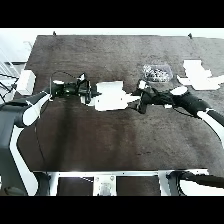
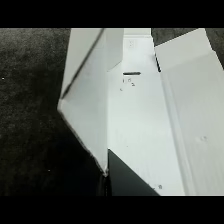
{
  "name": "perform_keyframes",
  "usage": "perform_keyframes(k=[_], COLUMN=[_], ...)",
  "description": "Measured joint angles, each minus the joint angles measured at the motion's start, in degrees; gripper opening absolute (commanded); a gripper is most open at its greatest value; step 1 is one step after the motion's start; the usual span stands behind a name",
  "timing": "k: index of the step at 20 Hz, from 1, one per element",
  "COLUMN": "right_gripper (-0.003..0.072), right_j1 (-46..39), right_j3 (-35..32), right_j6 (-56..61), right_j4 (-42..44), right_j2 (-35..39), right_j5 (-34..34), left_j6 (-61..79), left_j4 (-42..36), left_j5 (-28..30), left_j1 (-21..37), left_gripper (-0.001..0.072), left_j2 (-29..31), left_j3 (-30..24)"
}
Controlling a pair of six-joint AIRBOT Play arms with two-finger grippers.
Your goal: Fold the box and place the chain.
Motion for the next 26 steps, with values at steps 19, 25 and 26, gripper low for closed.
perform_keyframes(k=[19,25,26], right_gripper=[0.0685,0.0685,0.0685], right_j1=[7.17,5.68,5.42], right_j3=[1.51,5.79,6.49], right_j6=[-4.87,-4.87,-4.87], right_j4=[0.87,2.36,2.47], right_j2=[-6.38,-6.34,-6.58], right_j5=[-13.20,-15.06,-15.02], left_j6=[0.00,0.00,0.00], left_j4=[-0.33,-0.35,-0.35], left_j5=[-0.04,-0.07,-0.09], left_j1=[0.00,-0.02,0.00], left_gripper=[0.0017,0.0017,0.0017], left_j2=[0.00,0.00,0.00], left_j3=[0.00,0.00,0.00])
